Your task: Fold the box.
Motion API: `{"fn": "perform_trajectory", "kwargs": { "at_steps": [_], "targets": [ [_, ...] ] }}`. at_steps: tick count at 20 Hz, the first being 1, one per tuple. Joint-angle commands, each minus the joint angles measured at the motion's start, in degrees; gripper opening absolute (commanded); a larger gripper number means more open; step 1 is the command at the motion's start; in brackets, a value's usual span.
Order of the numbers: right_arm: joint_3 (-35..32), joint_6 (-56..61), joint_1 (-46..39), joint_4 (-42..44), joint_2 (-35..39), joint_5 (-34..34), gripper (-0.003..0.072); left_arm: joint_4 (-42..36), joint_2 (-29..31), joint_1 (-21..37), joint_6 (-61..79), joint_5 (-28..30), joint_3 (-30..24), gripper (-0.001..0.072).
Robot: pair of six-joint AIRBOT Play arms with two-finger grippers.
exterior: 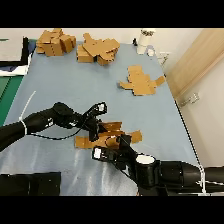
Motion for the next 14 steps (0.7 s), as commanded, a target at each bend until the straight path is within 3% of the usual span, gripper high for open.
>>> {"fn": "perform_trajectory", "kwargs": {
  "at_steps": [1,2,3,8,14],
  "targets": [
    [0.7,0.6,0.0,0.9,0.1,-0.3,0.0577,0.0,0.0,0.0,0.0,0.1,0.0,0.0010],
    [0.7,0.6,0.0,0.2,0.1,-0.3,0.0612,0.0,0.0,0.0,0.0,0.1,0.0,0.0010],
    [0.7,0.7,0.0,0.1,0.3,-0.3,0.0714,0.0,0.0,0.0,0.0,0.1,0.0,0.0010],
    [-0.6,0.8,-3.6,1.8,2.8,2.8,0.0714,0.0,0.0,0.0,0.0,0.1,0.0,0.0010],
    [-7.4,-6.6,-8.3,2.5,14.6,9.6,0.0714,0.0,0.0,0.0,0.0,0.1,0.0,0.0010]
  ]
}}
